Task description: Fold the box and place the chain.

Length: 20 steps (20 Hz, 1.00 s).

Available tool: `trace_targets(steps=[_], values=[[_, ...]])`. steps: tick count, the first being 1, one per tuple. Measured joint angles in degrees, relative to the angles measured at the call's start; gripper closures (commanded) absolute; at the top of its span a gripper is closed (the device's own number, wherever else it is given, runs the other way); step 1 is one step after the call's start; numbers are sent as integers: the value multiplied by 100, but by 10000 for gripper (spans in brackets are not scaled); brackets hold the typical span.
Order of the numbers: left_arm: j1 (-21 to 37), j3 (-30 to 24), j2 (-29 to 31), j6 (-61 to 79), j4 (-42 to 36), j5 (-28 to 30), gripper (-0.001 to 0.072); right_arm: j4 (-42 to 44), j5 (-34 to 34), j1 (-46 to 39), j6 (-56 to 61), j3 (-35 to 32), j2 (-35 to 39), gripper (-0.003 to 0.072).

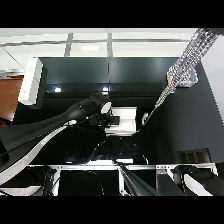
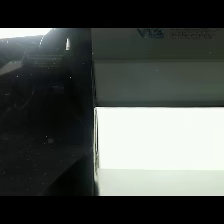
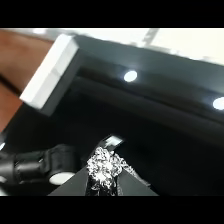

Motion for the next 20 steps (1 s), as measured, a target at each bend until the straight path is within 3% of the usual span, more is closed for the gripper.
trace_targets(steps=[6, 12, 16, 20], values=[[0, 0, 0, 0, -2, -4, 684, 190, -46, 739, -170, -931, -2, 669], [-2, 0, 0, 0, 0, -9, 684, 214, -533, 1287, -398, -2518, -2, 669], [-2, 0, 0, 0, -2, -13, 684, 96, -1091, 1373, -584, -3740, -4, 669], [0, 0, 0, 0, -2, -17, 684, 525, -1884, 1534, -656, -4843, -4, 668]])
